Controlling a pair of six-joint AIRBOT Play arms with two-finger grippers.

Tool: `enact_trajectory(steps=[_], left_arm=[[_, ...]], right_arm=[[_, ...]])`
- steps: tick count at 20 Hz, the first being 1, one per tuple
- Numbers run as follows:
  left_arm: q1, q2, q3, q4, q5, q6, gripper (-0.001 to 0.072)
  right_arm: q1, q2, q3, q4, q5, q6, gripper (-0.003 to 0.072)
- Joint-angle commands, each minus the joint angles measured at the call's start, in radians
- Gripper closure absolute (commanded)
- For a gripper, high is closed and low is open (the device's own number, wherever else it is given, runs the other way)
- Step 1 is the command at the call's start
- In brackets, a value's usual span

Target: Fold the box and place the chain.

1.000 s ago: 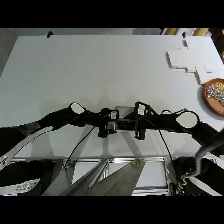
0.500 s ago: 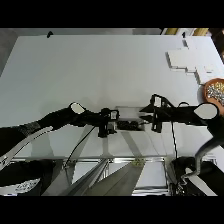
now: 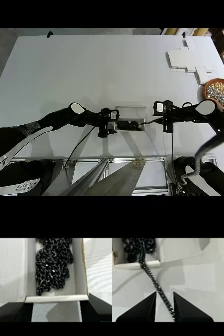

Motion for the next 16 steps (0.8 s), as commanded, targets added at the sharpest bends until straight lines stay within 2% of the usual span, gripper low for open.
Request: enact_trajectory(steps=[1,4,7,11,14,16], left_arm=[[0.0,0.001,0.0,0.0,0.0,0.0,0.0617],[0.0,0.001,0.0,0.0,0.0,0.0,0.0617],[0.0,0.0,0.0,0.0,0.0,0.0,0.0617],[0.0,0.001,0.0,0.0,0.0,0.0,0.0617],[0.0,0.001,0.0,0.0,0.0,0.0,0.0617],[0.0,0.0,0.0,0.0,0.0,0.0,0.0617]], right_arm=[[0.044,-0.073,-0.001,-0.024,-0.024,-0.013,0.0464],[0.068,-0.127,-0.001,0.005,-0.026,-0.105,0.0464],[0.068,-0.156,-0.001,0.117,-0.026,-0.19,0.0466],[0.068,-0.156,-0.001,0.132,-0.034,-0.192,0.047],[0.068,-0.156,-0.001,0.131,0.023,-0.187,0.0669],[0.068,-0.153,-0.001,0.114,0.045,-0.129,0.0668]])
